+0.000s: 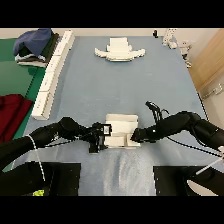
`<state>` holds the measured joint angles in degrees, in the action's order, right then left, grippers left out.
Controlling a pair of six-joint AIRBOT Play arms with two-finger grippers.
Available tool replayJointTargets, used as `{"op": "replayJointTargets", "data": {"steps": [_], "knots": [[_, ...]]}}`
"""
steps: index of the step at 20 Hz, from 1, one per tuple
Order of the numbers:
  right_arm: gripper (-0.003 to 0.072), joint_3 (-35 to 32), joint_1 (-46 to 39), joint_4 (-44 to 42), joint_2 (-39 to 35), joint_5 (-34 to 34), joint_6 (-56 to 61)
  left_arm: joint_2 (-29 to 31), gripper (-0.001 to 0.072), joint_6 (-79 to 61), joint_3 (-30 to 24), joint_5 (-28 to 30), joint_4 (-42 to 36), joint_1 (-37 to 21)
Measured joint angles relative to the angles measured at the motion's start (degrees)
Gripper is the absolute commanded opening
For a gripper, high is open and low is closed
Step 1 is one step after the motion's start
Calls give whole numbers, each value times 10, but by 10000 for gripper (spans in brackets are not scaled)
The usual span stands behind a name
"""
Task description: Fold the box.
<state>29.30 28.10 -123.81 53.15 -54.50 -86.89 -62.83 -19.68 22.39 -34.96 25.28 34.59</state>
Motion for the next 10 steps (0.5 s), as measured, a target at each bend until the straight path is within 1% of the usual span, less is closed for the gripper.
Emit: {"op": "replayJointTargets", "data": {"steps": [4,6,10], "knots": [[506,54,85,128,38,5,156,0,521,0,0,0,0,0],[506,80,123,186,58,-7,233,0,521,0,0,0,0,0],[506,129,184,269,103,-45,360,0,521,0,0,0,0,0]]}}
